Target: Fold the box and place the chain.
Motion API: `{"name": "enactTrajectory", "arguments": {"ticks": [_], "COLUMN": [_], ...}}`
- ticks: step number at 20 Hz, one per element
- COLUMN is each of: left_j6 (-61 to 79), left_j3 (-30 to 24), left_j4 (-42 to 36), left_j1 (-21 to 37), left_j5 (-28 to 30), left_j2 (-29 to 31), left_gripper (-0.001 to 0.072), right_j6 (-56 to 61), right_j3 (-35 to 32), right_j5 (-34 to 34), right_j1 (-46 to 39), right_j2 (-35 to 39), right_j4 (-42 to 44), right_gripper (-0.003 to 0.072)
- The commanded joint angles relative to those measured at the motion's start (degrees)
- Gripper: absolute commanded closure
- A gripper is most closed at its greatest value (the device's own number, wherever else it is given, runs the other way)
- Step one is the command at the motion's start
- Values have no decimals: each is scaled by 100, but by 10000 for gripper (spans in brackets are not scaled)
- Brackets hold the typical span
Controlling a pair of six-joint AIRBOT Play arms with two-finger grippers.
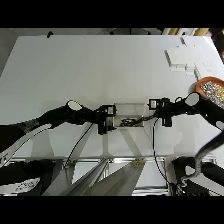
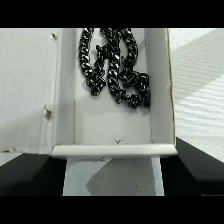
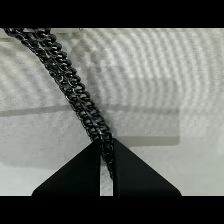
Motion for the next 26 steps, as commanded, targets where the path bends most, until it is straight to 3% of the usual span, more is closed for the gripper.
{"name": "enactTrajectory", "arguments": {"ticks": [1, 6, 10, 15, 18, 22, 23, 25, 26], "left_j6": [0, 0, 2, 0, 0, 0, 0, 0, 0], "left_j3": [0, 0, 0, 0, 0, 0, 0, 0, 0], "left_j4": [0, 0, 0, 0, 0, 0, 0, 0, 0], "left_j1": [-2, -2, -2, 0, -2, -2, -2, -2, 0], "left_j5": [2, 2, 2, 0, 2, 2, 2, 2, 2], "left_j2": [0, 0, 0, 0, 0, 0, 0, 0, 0], "left_gripper": [499, 499, 499, 499, 499, 499, 499, 499, 499], "right_j6": [-4, 24, 66, 63, 66, 391, 494, 660, 664], "right_j3": [-2, -2, -2, -4, -2, -4, -4, -2, -2], "right_j5": [334, 599, 634, -435, -1047, -1338, -1368, -1486, -1519], "right_j1": [-2, 136, 966, 2277, 3001, 3270, 3270, 3268, 3268], "right_j2": [76, 1429, 2369, 2275, 1987, 1342, 1220, 1132, 1211], "right_j4": [-63, 22, 866, 1980, 1998, 1934, 1851, 1622, 1519], "right_gripper": [666, 666, 666, 666, 666, 665, 653, 508, 498]}}
